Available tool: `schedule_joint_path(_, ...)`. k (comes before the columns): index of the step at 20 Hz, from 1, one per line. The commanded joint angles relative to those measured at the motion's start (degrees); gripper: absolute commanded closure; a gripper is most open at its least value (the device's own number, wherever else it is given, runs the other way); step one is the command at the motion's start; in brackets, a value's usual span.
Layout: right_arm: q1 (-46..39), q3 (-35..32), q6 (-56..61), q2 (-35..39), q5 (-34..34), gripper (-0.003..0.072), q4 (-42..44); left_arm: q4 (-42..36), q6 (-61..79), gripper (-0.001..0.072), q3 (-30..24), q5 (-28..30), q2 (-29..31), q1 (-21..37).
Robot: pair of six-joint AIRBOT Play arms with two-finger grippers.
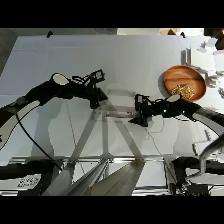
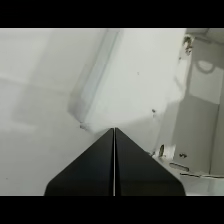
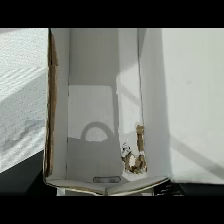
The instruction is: Fold the box and place the chain.
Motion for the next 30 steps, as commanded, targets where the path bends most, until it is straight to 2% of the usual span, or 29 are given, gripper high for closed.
schedule_joint_path(1, 0.0, 0.1, 0.0, 0.0, 0.0, 0.0168, 0.0, 0.0, -0.6, 0.0703, 0.0, 0.9, -1.6, 0.1)
schedule_joint_path(5, 0.0, 0.1, 0.0, 0.0, 0.0, 0.0168, 0.0, 0.4, -0.7, 0.0699, 0.0, -0.6, 0.5, 0.9)
schedule_joint_path(8, 0.0, 0.1, 0.0, 0.0, 0.0, 0.0168, 0.0, 2.8, -0.7, 0.0699, 0.0, -5.5, 3.5, 2.0)
schedule_joint_path(14, 0.0, 0.1, 0.0, 0.0, 0.0, 0.0168, 0.0, 19.1, -0.7, 0.0700, 0.0, -17.7, 9.2, 2.7)
schedule_joint_path(19, 0.0, 0.1, 0.0, 0.0, 0.0, 0.0168, 0.0, 18.5, -5.9, 0.0704, -0.2, -16.7, 9.0, 2.0)
schedule_joint_path(23, 0.0, 0.1, 0.0, 0.0, 0.0, 0.0168, 0.0, 19.7, -6.7, 0.0705, -1.0, -14.5, 8.9, -2.1)
schedule_joint_path(25, 0.0, 0.1, 0.0, 0.0, 0.0, 0.0168, 0.0, 26.6, -12.2, 0.0705, -1.6, -9.4, 8.9, -5.0)
schedule_joint_path(27, 0.0, 0.1, 0.0, 0.0, 0.0, 0.0168, 0.0, 37.9, -20.3, 0.0705, -1.6, -6.3, 8.9, -7.6)
schedule_joint_path(30, 0.0, 0.1, 0.0, 0.0, 0.0, 0.0168, 0.0, 51.3, -31.7, 0.0705, -1.6, -5.7, 8.9, -8.5)
